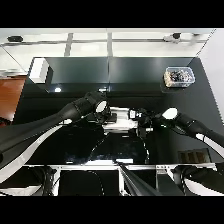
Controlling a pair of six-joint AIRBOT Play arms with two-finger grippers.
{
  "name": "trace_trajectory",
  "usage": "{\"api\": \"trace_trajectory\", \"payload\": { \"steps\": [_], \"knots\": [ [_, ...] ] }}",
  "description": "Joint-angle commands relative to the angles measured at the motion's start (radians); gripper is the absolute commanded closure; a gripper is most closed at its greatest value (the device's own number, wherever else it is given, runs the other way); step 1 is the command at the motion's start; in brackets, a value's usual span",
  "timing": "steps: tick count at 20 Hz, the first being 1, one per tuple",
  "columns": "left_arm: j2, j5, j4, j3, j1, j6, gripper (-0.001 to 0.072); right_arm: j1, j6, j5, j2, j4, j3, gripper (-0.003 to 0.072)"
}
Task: Fold the box and place the chain.
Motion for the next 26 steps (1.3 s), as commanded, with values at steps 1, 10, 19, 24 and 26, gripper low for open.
{"api": "trace_trajectory", "payload": {
  "steps": [1, 10, 19, 24, 26],
  "knots": [
    [0.000, -0.003, -0.035, 0.000, -0.001, -0.009, 0.0677, 0.001, 0.002, 0.000, -0.001, 0.000, 0.000, 0.0197],
    [-0.001, -0.026, 0.005, 0.031, 0.000, -0.012, 0.0370, 0.001, 0.002, 0.000, -0.001, 0.001, 0.000, 0.0196],
    [-0.002, -0.028, 0.003, 0.031, 0.000, -0.011, 0.0685, 0.000, 0.029, 0.001, 0.001, 0.000, 0.000, 0.0004],
    [-0.002, -0.039, 0.002, 0.031, 0.000, -0.011, 0.0685, -0.002, 0.109, 0.077, 0.072, -0.150, 0.008, 0.0006],
    [-0.002, -0.052, 0.002, 0.031, 0.000, -0.006, 0.0685, -0.002, 0.125, 0.104, 0.099, -0.212, 0.008, 0.0008]
  ]
}}
